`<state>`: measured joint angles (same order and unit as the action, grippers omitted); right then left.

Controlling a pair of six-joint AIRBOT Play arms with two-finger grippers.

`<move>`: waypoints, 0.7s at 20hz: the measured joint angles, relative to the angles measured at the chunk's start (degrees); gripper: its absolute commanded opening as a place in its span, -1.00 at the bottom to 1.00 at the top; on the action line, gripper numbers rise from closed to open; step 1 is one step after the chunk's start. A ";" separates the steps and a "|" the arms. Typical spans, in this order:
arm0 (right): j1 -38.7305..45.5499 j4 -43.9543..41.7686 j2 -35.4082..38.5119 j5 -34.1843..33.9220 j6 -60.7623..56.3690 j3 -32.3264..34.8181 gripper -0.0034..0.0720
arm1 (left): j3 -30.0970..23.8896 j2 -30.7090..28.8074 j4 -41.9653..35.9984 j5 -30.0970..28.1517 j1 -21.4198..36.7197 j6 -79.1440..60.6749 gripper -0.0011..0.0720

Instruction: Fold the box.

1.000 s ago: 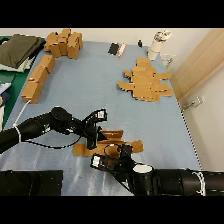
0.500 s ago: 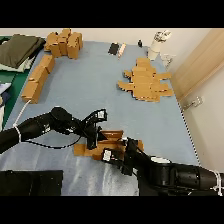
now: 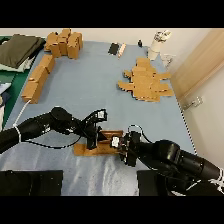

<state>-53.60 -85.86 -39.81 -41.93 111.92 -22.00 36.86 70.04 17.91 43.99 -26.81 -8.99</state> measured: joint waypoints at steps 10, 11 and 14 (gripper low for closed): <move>17.73 -33.31 -8.68 -0.57 42.10 -1.86 1.00 | -0.02 0.00 0.28 -0.11 0.02 0.04 -0.93; 18.10 -34.73 -10.01 -0.63 44.06 -1.97 1.00 | -0.02 0.00 0.35 0.00 0.02 0.04 -0.93; 19.06 -39.01 -13.64 -1.31 49.03 -2.21 1.00 | -0.07 0.00 0.42 0.24 0.07 0.04 -0.93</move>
